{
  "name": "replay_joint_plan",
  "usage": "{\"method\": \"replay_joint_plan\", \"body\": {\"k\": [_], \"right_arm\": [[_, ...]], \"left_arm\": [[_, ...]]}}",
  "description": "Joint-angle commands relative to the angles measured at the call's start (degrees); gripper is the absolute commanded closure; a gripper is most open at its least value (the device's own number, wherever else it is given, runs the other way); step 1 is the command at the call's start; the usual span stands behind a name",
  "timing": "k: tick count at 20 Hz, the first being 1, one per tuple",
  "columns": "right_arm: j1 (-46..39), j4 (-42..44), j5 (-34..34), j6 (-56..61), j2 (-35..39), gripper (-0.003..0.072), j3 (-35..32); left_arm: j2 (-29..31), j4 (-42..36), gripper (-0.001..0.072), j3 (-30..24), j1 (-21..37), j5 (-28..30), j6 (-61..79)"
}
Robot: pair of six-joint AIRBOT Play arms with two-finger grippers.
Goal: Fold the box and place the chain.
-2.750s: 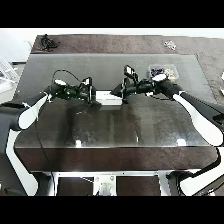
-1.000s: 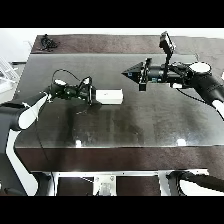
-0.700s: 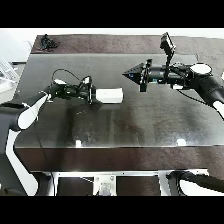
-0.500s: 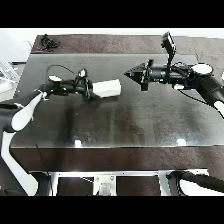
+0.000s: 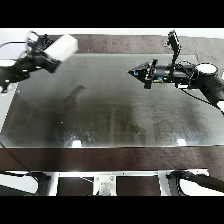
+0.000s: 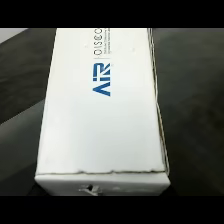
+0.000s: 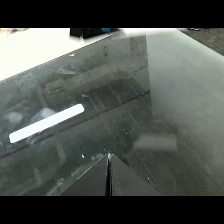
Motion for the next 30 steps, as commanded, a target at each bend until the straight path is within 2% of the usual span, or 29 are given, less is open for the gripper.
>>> {"method": "replay_joint_plan", "body": {"k": [1,4,7,10,12,19,20,21,22,23,24,25,26,27,28,30], "right_arm": [[-0.09,0.04,0.00,0.76,0.02,0.0678,-0.04],[-0.09,0.09,0.00,0.76,0.00,0.0677,-0.04],[-0.09,0.55,0.00,0.74,-0.02,0.0678,-0.04],[-0.09,0.52,-0.04,0.74,-0.02,0.0677,-0.04],[-0.09,0.52,-0.02,0.74,-0.02,0.0677,-0.04],[-0.09,0.68,-0.20,0.76,-0.04,0.0677,-0.04],[-0.07,0.70,-0.20,0.76,-0.04,0.0676,-0.04],[-0.07,0.70,-0.20,0.76,-0.04,0.0677,-0.04],[-0.09,0.70,-0.20,0.76,-0.04,0.0677,-0.04],[-0.09,0.70,-0.20,0.76,-0.04,0.0676,-0.04],[-0.07,0.74,-0.20,0.76,-0.04,0.0676,-0.04],[-0.09,0.90,-0.20,0.76,-0.04,0.0675,-0.04],[-0.09,1.14,-0.17,0.79,-0.04,0.0640,-0.04],[0.00,1.40,-0.17,0.79,-0.04,0.0562,-0.04],[0.02,1.81,-0.17,0.76,-0.04,0.0530,-0.04],[0.02,2.43,-0.17,0.74,-0.04,0.0529,-0.04]], "left_arm": [[-0.02,1.03,0.0691,-0.15,8.24,9.42,-13.60],[-3.32,1.18,0.0692,-0.15,12.26,9.29,-16.74],[-7.50,1.97,0.0692,-0.07,12.55,10.64,-16.70],[-11.39,2.12,0.0692,0.02,12.55,14.84,-16.76],[-13.46,2.12,0.0691,0.02,12.55,14.38,-13.99],[-15.34,2.34,0.0685,2.84,12.55,13.79,-6.99],[-15.37,2.49,0.0458,2.86,12.55,13.05,-3.85],[-15.37,2.49,0.0413,2.86,12.55,13.05,-2.45],[-15.37,2.47,0.0411,2.86,12.52,13.16,-2.25],[-15.37,2.47,0.0342,2.86,12.55,13.03,-2.27],[-15.43,2.43,0.0159,2.86,12.52,13.05,-2.25],[-15.43,2.40,0.0033,2.86,12.55,13.31,-2.36],[-15.43,2.43,-0.0008,2.86,12.55,13.20,-2.69],[-15.43,2.43,-0.0010,2.86,12.55,12.81,-2.71],[-15.41,2.43,-0.0011,2.91,12.55,12.17,-2.71],[-15.26,2.82,-0.0011,2.93,12.55,11.17,-2.47]]}}
